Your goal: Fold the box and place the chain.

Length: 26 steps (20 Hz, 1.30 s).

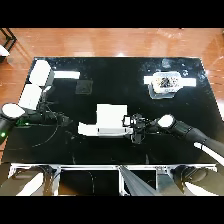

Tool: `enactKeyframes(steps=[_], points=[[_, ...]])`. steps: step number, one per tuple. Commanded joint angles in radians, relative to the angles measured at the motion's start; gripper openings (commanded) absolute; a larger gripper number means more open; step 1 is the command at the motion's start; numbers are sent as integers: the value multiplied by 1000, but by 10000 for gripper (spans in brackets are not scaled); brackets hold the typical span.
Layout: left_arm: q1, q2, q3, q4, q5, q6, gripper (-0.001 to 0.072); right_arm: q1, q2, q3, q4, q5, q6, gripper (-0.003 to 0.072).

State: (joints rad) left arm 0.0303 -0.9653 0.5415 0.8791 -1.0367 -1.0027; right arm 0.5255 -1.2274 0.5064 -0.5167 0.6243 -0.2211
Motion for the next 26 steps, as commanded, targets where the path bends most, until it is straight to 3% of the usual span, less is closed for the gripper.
enactKeyframes(steps=[1, 6, 12, 13, 14, 15, 17, 18, 19, 26], points=[[34, -133, -51, -10, -4, -307, 21, 0, 0, 0, 0, 0, 0, 457], [-48, -314, -51, -212, -3, -177, 19, 0, 0, 0, 0, 0, 0, 457], [-192, -325, -42, -252, 60, -171, 32, 0, 0, 0, 1, 0, 0, 457], [-191, -309, -36, -248, 60, -171, 160, 0, 0, 0, 1, 0, 0, 457], [-183, -293, -25, -227, 55, -172, 336, 0, 0, 0, 0, 0, 0, 457], [-175, -273, -11, -190, 43, -179, 450, 0, 0, 0, 0, 0, 0, 457], [-161, -230, 11, -150, 29, -183, 493, 0, 0, 0, 0, 0, 0, 457], [-159, -214, 16, -156, 29, -183, 588, 0, 0, 0, 0, 0, 0, 457], [-161, -203, 20, -167, 27, -183, 640, 0, 0, 0, 0, 0, 0, 458], [-244, -200, 50, -211, -22, -183, 638, 0, 0, 0, 0, 0, 0, 457]])
